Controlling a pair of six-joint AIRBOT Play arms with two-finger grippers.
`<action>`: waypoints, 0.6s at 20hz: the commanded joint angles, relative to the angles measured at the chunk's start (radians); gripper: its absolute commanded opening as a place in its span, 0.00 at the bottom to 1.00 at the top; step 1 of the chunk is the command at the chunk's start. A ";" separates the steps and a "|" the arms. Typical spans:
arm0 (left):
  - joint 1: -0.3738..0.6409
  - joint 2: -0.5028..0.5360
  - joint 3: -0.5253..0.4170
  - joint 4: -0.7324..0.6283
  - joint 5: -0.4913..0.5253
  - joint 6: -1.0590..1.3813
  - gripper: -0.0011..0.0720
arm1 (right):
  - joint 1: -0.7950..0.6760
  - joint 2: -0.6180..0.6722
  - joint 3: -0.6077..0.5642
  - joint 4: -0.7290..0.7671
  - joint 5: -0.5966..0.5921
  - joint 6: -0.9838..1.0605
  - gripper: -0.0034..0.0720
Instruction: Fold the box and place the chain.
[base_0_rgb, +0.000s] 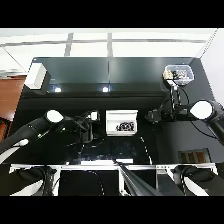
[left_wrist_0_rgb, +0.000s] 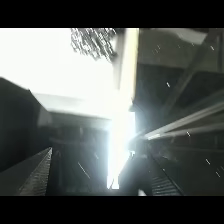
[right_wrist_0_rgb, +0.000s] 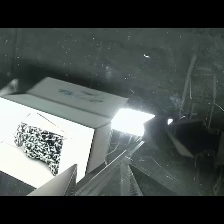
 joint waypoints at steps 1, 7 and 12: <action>-0.003 -0.077 0.063 -0.055 -0.015 0.073 0.99 | 0.000 0.000 0.000 0.003 0.000 0.000 0.55; -0.078 -0.115 0.105 0.045 0.008 0.071 0.99 | 0.000 0.000 0.000 0.010 0.000 0.000 0.55; -0.090 -0.132 0.127 -0.008 0.021 0.049 0.99 | 0.000 0.000 0.000 0.015 0.000 0.000 0.55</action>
